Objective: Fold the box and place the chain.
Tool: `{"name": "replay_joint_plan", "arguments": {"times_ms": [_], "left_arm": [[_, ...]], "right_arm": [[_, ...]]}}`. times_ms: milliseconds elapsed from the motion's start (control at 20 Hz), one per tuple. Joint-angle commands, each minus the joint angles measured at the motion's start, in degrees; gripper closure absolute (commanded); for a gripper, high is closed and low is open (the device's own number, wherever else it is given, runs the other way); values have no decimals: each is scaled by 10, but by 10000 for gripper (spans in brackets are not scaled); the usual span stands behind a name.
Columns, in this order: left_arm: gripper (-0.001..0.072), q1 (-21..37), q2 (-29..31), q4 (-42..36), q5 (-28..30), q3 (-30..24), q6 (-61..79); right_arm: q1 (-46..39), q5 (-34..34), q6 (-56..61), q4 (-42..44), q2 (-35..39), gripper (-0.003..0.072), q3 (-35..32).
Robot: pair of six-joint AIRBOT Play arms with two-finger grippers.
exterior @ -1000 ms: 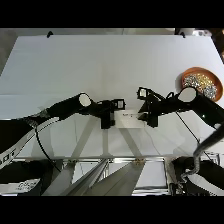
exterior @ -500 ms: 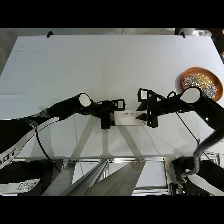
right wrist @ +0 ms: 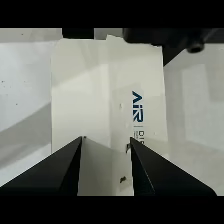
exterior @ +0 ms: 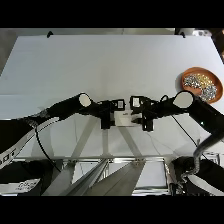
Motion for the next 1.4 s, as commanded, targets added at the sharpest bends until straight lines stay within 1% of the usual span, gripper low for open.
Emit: {"name": "replay_joint_plan", "arguments": {"times_ms": [0,550,650,700,750,850,1150,1300,1350], "left_arm": [[318,0,0,0,1,0,0],[318,0,0,0,1,0,0],[318,0,0,0,0,0,0],[318,0,0,0,1,0,0],[318,0,0,0,0,0,0],[318,0,0,0,1,0,0],[318,0,0,0,0,0,0],[318,0,0,0,1,0,0],[318,0,0,0,0,0,0]], "right_arm": [[4,-1,13,-9,0,346,0],[4,-4,13,-4,-13,345,0],[4,-16,16,-3,-13,341,0],[4,-25,25,-2,-13,319,0],[4,-31,29,-3,-13,277,0],[4,-32,29,-5,-13,275,0],[4,-41,28,-21,-13,296,0],[4,-47,28,-19,-10,351,0],[4,-48,28,-19,-8,351,0]]}}
